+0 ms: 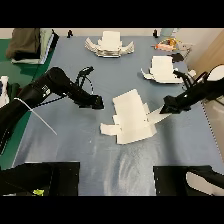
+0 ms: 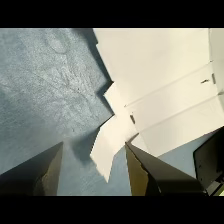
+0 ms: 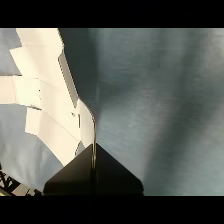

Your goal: Fold the box.

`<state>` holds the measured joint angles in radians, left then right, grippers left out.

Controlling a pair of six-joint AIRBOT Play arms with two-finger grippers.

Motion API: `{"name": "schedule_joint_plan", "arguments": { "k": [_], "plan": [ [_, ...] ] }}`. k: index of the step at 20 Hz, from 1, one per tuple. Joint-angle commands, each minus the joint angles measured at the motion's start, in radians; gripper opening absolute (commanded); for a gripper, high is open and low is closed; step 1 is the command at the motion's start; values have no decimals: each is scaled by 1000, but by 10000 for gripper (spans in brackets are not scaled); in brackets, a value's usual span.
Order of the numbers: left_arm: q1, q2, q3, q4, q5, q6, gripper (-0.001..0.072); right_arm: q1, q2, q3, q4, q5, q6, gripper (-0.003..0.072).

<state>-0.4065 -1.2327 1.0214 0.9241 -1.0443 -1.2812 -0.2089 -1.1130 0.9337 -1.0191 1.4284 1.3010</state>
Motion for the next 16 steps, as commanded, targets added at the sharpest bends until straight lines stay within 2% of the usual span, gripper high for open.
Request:
{"name": "schedule_joint_plan", "arguments": {
  "k": [1,3,9,11,16],
  "plan": [
    [10,0,0,5,-35,40,588,106,153,-217,103,-203,0,-2],
    [16,0,0,5,-41,44,588,136,179,-278,102,-271,8,-2],
    [60,0,0,27,-77,55,588,136,179,-289,100,-279,13,0],
    [71,0,0,27,-106,57,588,136,177,-289,85,-290,19,187],
    [71,0,0,27,-135,61,588,136,130,-289,68,-288,27,190]
  ]
}}
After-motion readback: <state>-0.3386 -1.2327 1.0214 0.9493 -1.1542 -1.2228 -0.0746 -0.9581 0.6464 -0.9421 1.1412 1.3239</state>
